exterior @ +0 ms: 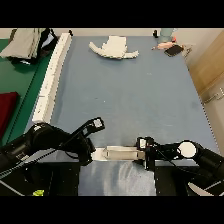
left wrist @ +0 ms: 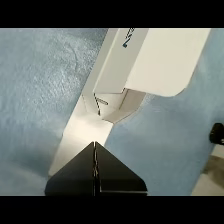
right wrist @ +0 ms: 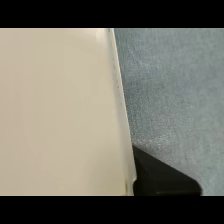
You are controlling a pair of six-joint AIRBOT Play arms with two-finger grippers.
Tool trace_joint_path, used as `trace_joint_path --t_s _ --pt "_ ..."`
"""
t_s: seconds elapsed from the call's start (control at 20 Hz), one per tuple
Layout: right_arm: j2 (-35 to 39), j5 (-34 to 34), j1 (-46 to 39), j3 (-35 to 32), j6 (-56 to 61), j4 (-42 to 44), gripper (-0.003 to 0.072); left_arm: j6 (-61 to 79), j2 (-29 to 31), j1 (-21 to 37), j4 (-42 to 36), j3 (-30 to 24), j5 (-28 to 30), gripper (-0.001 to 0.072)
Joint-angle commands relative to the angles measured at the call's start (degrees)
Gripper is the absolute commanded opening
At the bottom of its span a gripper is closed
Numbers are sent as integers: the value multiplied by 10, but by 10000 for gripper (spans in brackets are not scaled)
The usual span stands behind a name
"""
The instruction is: Fold the box.
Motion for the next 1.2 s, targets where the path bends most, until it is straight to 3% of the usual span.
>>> trace_joint_path --t_s 0.0,0.1,0.2,0.4,0.7,0.85,1.05,1.15 --pt "0 0 0 1 0 0 523 -200 46 -2 -89 5 -34 17" --pt "1 0 0 1 0 0 523 -206 22 -17 -222 5 31 17" --pt "0 0 0 1 0 0 523 -229 -22 -44 -280 5 92 17" --pt "0 0 0 1 0 0 523 -284 -107 -102 -325 5 247 17" --pt "0 0 0 1 0 0 523 -318 -123 -102 -385 5 389 17" --pt "1 0 0 1 0 0 523 -339 -146 -78 -385 1 378 17" --pt "0 0 0 1 0 0 523 -344 -200 -40 -385 -10 293 17" --pt "1 0 0 1 0 0 523 -344 -227 -33 -374 -11 278 17"
